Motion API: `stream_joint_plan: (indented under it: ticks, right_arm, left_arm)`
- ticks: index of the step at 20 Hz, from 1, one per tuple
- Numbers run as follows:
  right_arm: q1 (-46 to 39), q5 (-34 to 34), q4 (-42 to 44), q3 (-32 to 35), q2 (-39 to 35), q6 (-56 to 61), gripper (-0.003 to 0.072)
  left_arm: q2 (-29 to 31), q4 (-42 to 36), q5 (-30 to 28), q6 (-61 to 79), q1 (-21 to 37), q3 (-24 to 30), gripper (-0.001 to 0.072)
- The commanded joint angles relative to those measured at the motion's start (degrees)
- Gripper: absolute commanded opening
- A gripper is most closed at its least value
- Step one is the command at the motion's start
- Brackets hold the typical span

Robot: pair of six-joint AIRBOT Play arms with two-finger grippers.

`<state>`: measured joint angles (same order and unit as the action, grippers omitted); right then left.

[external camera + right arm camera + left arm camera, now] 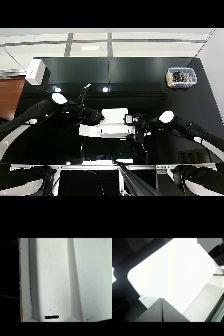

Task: Fold the box and place the chain.

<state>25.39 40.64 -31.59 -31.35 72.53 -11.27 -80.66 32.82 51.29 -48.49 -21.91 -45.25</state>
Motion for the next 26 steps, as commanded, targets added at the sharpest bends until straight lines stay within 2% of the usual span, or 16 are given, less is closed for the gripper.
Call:
stream_joint_plan:
  ticks: [1, 3, 6, 9, 12, 13, 14, 15, 16, 17, 20, 21, 23, 26]
  right_arm:
    - [0.02, -0.42, 0.09, -0.07, 0.0, 0.17, 0.0167]
    - [0.02, -0.42, 0.07, -0.07, 0.0, 0.17, 0.0167]
    - [0.02, -0.42, 0.07, -0.07, 0.0, 0.17, 0.0167]
    - [0.02, -0.42, 0.09, -0.07, 0.0, 0.2, 0.0167]
    - [0.02, -0.42, 0.07, -0.07, 0.0, 0.17, 0.0167]
    - [0.02, -0.42, 0.09, -0.07, 0.0, 0.17, 0.0167]
    - [0.02, -0.42, 0.07, -0.07, 0.0, 0.17, 0.0167]
    - [0.02, -0.42, 0.07, -0.07, 0.0, 0.17, 0.0167]
    - [0.02, -0.42, 0.07, -0.07, 0.0, 0.17, 0.0167]
    - [0.02, -0.42, 0.07, -0.07, 0.0, 0.17, 0.0167]
    - [0.02, -0.42, 0.07, -0.07, 0.0, 0.17, 0.0167]
    - [0.02, -0.42, 0.07, -0.07, 0.0, 0.17, 0.0167]
    - [0.02, -0.42, 0.07, -0.07, 0.0, 0.17, 0.0167]
    - [0.02, -0.42, 0.07, -0.07, 0.0, 0.17, 0.0167]
  left_arm:
    - [-0.02, 3.67, 2.54, -0.76, -0.04, -1.14, 0.0024]
    - [3.02, 8.46, 3.85, -1.27, 1.33, -2.89, 0.0023]
    - [12.28, 11.02, 3.85, -1.01, 4.68, -2.97, 0.0023]
    - [20.13, 16.44, 4.28, 5.97, 5.7, 2.21, 0.0025]
    - [21.51, 17.33, 7.63, 22.03, 5.51, 8.24, 0.003]
    - [21.14, 18.45, 7.67, 27.78, 5.33, 9.35, 0.0081]
    - [20.63, 19.98, 6.95, 32.13, 5.07, 10.12, 0.0325]
    - [20.04, 21.27, 5.6, 35.67, 4.76, 10.34, 0.0509]
    - [19.37, 21.84, 3.74, 38.49, 4.7, 10.34, 0.0646]
    - [18.97, 21.92, 1.79, 40.28, 4.55, 10.32, 0.0704]
    - [17.51, 21.14, -1.27, 51.06, 3.56, 10.03, 0.0702]
    - [16.5, 18.58, -1.68, 52.92, 3.3, 10.03, 0.0702]
    - [14.38, 13.6, -1.11, 53.46, 2.51, 9.79, 0.0686]
    - [13.07, 12.57, -1.09, 53.51, -0.15, 9.66, 0.068]
